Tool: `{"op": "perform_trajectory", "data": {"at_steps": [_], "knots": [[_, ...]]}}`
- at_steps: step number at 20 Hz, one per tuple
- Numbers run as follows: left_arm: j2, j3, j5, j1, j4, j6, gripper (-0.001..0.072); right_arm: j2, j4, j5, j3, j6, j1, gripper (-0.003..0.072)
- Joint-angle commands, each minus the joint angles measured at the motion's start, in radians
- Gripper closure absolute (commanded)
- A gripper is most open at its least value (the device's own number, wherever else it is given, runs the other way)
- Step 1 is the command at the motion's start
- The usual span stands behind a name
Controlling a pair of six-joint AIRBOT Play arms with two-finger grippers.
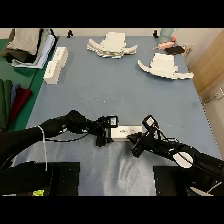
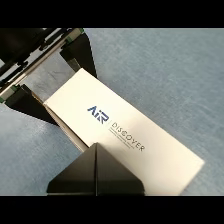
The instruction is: Fold the box.
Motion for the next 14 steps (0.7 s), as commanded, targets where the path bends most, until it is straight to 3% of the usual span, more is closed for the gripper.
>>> {"op": "perform_trajectory", "data": {"at_steps": [1, 7, 14], "knots": [[0.001, 0.001, 0.0, 0.0, -0.001, -0.002, 0.0188, 0.048, 0.0, -0.059, 0.002, 0.0, 0.0, 0.0686], [0.001, 0.001, 0.0, 0.0, -0.001, -0.002, 0.0188, 0.173, 0.0, -0.134, 0.002, 0.0, -0.002, 0.0686], [0.001, 0.001, 0.0, 0.0, -0.001, -0.002, 0.0188, 0.043, -0.037, -0.114, 0.101, 0.0, -0.066, 0.0686]]}}
